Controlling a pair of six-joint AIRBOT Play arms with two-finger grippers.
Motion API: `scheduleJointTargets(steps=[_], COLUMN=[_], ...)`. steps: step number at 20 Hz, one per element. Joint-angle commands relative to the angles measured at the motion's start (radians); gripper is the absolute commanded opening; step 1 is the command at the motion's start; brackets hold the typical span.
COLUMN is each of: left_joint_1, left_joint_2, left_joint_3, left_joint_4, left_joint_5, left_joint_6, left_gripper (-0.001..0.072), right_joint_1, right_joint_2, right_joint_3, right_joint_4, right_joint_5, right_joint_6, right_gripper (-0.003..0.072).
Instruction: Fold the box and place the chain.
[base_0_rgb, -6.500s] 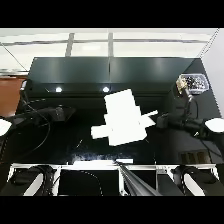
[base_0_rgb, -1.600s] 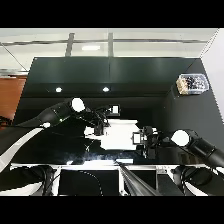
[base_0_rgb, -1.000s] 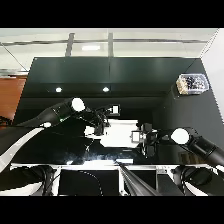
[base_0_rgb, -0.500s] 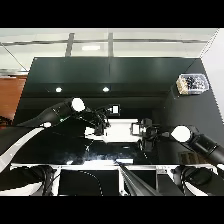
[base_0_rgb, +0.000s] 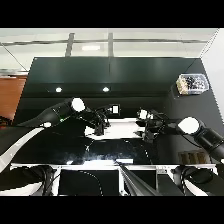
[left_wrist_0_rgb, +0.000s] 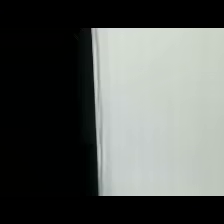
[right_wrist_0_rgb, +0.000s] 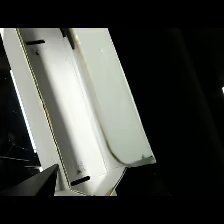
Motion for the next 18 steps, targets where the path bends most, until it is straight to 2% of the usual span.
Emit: scheduleJointTargets(steps=[1,5,10,18], left_joint_1=[-0.001,-0.001,-0.001,-0.001], left_joint_2=[0.0,0.0,0.0,0.0], left_joint_3=[0.0,0.0,0.0,0.0], left_joint_4=[0.0,0.0,0.0,0.0], left_joint_5=[-0.001,-0.001,-0.001,-0.001], left_joint_6=[0.001,0.001,0.001,0.001], left_gripper=[0.0027,0.0027,0.0027,0.0027], right_joint_1=[-0.008,-0.008,-0.008,-0.008], right_joint_2=[-0.006,-0.063,-0.112,-0.198], right_joint_3=[0.003,0.003,0.003,-0.011], right_joint_4=[0.004,0.061,0.114,0.107], right_joint_5=[-0.005,0.083,0.089,0.082], right_joint_6=[-0.005,-0.118,-0.244,-0.264], right_gripper=[0.0643,0.0643,0.0643,0.0643])
